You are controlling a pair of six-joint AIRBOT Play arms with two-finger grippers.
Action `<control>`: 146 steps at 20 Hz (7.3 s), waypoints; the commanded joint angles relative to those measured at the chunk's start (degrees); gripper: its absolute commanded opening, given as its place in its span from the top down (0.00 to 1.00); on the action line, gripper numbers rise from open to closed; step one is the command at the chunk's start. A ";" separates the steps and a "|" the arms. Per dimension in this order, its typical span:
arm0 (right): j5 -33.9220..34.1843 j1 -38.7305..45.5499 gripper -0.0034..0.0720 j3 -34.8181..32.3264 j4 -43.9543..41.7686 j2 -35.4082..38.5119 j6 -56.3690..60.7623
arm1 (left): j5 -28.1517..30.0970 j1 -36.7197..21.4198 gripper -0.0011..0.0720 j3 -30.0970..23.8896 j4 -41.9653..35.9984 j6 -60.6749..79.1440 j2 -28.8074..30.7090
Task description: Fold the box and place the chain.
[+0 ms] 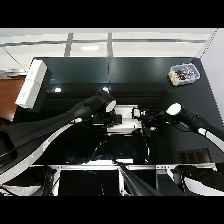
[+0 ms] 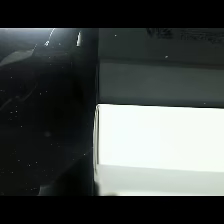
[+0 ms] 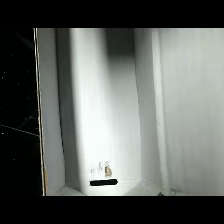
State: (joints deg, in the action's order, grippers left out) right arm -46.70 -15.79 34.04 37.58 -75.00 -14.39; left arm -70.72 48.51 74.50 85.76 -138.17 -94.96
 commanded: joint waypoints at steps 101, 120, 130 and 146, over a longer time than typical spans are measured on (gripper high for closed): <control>-26.53 20.35 0.17 6.36 -4.46 -3.45 64.06 | 0.04 0.00 0.94 0.04 0.55 1.62 -0.02; -18.67 -2.25 0.49 17.27 15.52 -3.37 93.88 | 0.13 0.00 0.94 0.04 0.55 1.64 -0.02; -15.89 -16.52 0.64 22.32 42.01 -3.61 124.69 | 0.07 0.00 0.94 0.04 0.55 1.64 -0.02; -19.43 -19.47 0.64 22.56 43.04 -6.27 137.02 | 0.15 0.00 0.94 0.04 0.55 1.64 -0.02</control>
State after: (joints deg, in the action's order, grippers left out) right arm -66.02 -34.63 56.55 80.60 -81.06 122.04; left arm -70.63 48.53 74.50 86.24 -136.46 -94.96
